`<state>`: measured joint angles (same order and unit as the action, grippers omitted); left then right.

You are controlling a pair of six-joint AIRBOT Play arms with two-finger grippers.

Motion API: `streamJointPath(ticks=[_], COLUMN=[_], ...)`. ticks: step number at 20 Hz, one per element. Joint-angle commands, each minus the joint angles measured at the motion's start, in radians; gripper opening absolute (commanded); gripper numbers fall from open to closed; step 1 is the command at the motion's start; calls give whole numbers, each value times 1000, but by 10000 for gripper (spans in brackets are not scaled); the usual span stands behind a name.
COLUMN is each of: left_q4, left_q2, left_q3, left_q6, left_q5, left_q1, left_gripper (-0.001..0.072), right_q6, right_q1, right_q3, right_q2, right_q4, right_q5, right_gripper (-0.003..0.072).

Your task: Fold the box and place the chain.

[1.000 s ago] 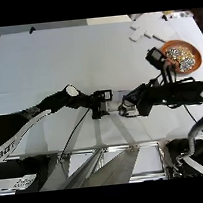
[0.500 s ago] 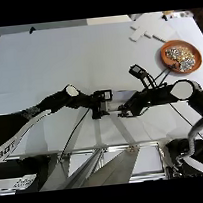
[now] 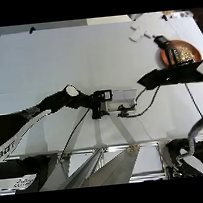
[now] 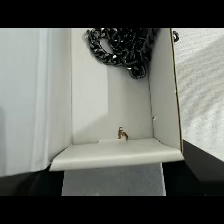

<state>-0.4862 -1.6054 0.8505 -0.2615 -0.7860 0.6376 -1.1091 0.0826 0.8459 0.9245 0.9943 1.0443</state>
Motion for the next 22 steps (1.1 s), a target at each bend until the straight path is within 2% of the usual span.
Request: streamJointPath(ticks=[1,2,3,4,9,13,15,18,22], left_q4=[0,0,0,0,0,0,0,0,0], left_q2=[1,1,0,0,1,1,1,0,1], left_q3=[0,0,0,0,0,0,0,0,0], left_q6=[0,0,0,0,0,0,0,0,0], left_q5=[0,0,0,0,0,0,0,0,0], left_q1=[0,0,0,0,0,0,0,0,0], left_gripper=[255,255,255,255,255,255,255,255,255], right_q6=[-127,-161,-174,-174,-176,-204,-219,-223,-223], right_q1=[-145,-159,-161,-156,-93,-63,-56,-56,-56], right_q3=[39,39,39,39,39,39,39,39,39], right_q2=[58,100,150,198,370,472,495,499,502], right_q4=[151,196,227,233,290,358,363,364,365], right_q5=[-49,-65,-80,-89,-148,-148,-156,-180,-194], right_gripper=[212,276,373,420,404,393,389,319,319])
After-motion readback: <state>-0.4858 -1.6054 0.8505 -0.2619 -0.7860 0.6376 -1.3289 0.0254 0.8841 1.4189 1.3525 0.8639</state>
